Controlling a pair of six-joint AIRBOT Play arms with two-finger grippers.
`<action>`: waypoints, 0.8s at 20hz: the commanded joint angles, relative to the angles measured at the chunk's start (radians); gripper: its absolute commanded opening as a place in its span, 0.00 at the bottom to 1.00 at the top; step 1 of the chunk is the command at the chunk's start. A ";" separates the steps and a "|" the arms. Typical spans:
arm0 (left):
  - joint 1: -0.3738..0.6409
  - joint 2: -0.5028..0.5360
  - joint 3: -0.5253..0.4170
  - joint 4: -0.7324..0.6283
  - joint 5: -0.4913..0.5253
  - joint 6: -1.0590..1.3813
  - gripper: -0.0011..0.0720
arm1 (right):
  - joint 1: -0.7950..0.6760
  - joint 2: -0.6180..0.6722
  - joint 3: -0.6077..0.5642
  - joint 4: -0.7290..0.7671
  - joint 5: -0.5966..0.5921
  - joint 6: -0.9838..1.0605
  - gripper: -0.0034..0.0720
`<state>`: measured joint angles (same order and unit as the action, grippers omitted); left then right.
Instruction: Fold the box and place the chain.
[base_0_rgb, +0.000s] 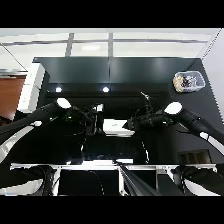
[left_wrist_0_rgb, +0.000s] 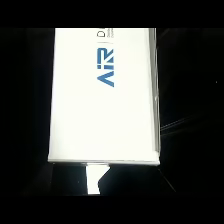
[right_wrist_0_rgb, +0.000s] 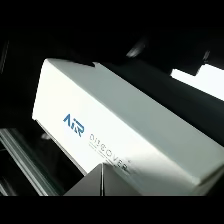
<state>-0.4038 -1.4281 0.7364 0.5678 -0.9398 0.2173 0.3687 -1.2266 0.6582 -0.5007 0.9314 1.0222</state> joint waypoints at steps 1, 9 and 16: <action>0.004 0.034 0.001 -0.003 0.000 0.004 0.94 | -0.021 0.058 0.097 -0.031 0.096 -0.004 0.07; 0.055 0.227 0.007 -0.038 -0.124 -0.274 0.99 | -0.430 0.343 0.270 -0.311 0.365 0.094 0.07; -0.143 0.009 0.243 0.077 -0.009 -0.359 0.99 | -0.479 0.346 0.270 -0.264 0.393 0.099 0.07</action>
<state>-0.4862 -1.3262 0.8799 0.5846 -0.9859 -0.0635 -0.0895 -0.8894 0.9245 -0.7643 1.3075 1.1137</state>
